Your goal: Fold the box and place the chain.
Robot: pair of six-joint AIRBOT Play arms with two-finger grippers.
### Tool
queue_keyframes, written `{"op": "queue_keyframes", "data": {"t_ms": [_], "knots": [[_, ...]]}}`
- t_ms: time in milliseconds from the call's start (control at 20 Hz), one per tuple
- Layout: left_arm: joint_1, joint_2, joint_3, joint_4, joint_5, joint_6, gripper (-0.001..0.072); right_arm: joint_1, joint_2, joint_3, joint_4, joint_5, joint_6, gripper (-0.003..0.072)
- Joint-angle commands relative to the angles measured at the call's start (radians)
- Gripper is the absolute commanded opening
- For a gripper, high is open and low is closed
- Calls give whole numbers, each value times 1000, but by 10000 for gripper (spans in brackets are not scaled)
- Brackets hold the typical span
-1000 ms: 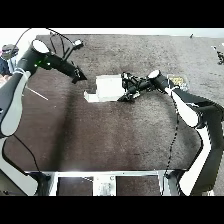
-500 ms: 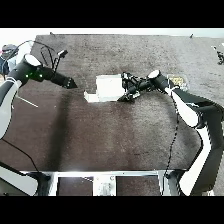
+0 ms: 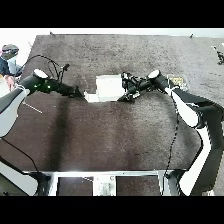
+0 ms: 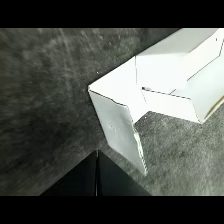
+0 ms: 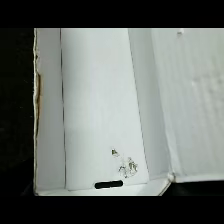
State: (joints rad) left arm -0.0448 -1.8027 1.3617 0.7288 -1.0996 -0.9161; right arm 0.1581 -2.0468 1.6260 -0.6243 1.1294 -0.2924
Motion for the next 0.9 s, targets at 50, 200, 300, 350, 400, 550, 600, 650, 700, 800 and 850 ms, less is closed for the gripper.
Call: {"op": "queue_keyframes", "data": {"t_ms": [50, 200, 300, 350, 400, 550, 600, 650, 700, 800, 850], "knots": [[-37, -39, -8, -13, 50, -18, 9, 0, 0, 0, 0, 0, 0, 613], [-37, -39, -21, -10, 84, -29, 10, 0, 0, 0, 0, 0, 0, 613], [-37, -42, -35, -15, 93, -31, 10, 0, 0, 0, 0, 0, 0, 613], [-37, -50, -34, -25, 93, -30, 10, 0, 0, 0, 0, 0, 0, 613], [-37, -57, -34, -30, 93, -30, 10, 0, 0, 0, 0, 0, 0, 613], [-40, -64, -34, -71, 96, -26, 10, 0, 0, 0, 0, 0, 0, 613], [-48, -64, -34, -72, 100, -26, 10, 0, 0, 0, 0, 0, 0, 613], [-61, -68, -34, -71, 101, -26, 10, 0, 0, 0, 0, 0, 0, 613], [-76, -69, -34, -71, 101, -24, 10, 0, 0, 0, 0, 0, 0, 613], [-95, -68, -33, -79, 110, -18, 11, 0, 0, 0, 0, 0, 0, 613], [-95, -66, -24, -82, 91, -12, 11, 0, 0, 0, 0, 0, 0, 613]]}}
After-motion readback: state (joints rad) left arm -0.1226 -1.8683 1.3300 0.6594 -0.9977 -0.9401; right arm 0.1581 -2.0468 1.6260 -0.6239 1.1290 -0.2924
